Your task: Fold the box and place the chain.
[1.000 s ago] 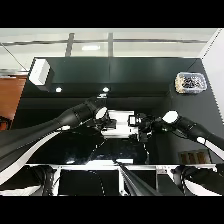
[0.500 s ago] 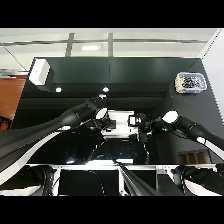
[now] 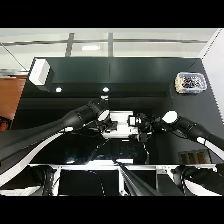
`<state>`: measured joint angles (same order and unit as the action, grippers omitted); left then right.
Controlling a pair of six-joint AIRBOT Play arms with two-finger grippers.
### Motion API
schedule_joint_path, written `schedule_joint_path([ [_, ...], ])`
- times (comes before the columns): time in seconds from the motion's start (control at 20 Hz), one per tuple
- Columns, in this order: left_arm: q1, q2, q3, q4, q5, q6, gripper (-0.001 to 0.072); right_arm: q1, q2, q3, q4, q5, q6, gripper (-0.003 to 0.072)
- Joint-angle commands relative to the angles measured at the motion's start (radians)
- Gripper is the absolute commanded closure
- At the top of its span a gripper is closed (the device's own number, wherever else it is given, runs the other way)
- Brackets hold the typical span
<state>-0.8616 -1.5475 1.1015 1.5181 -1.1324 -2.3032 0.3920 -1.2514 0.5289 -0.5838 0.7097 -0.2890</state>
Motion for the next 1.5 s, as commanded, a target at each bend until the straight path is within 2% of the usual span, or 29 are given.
schedule_joint_path([
  [0.0,-0.002,-0.001,0.001,0.004,-0.007,-0.001,0.0402,0.001,0.000,0.000,0.000,0.002,0.001,0.0267],
  [0.25,-0.002,-0.001,0.032,0.026,-0.037,-0.002,0.0402,0.001,0.000,0.000,0.000,0.002,0.001,0.0267],
  [0.65,0.009,0.000,0.033,0.010,-0.029,-0.032,0.0412,0.001,0.000,0.000,0.000,0.002,0.001,0.0267],
  [0.7,0.010,0.000,0.033,0.010,-0.028,-0.035,0.0460,0.001,0.000,0.000,0.000,0.002,0.001,0.0267],
  [0.8,0.009,0.000,0.033,0.010,-0.029,-0.036,0.0683,0.001,0.000,0.000,0.000,0.002,0.001,0.0267],
  [1.1,0.009,0.000,0.033,0.011,-0.028,-0.042,0.0681,0.001,0.000,0.000,0.000,0.002,0.001,0.0261],
  [1.15,0.009,0.000,0.033,0.011,-0.028,-0.042,0.0681,0.001,0.000,0.000,0.000,0.002,0.007,0.0239],
  [1.2,0.008,0.000,0.033,0.010,-0.028,-0.043,0.0681,0.001,0.000,0.000,-0.001,-0.001,0.009,-0.0015],
  [1.45,0.009,0.000,0.033,0.011,-0.028,-0.042,0.0681,-0.014,0.052,0.001,-0.104,0.020,0.082,-0.0034],
])
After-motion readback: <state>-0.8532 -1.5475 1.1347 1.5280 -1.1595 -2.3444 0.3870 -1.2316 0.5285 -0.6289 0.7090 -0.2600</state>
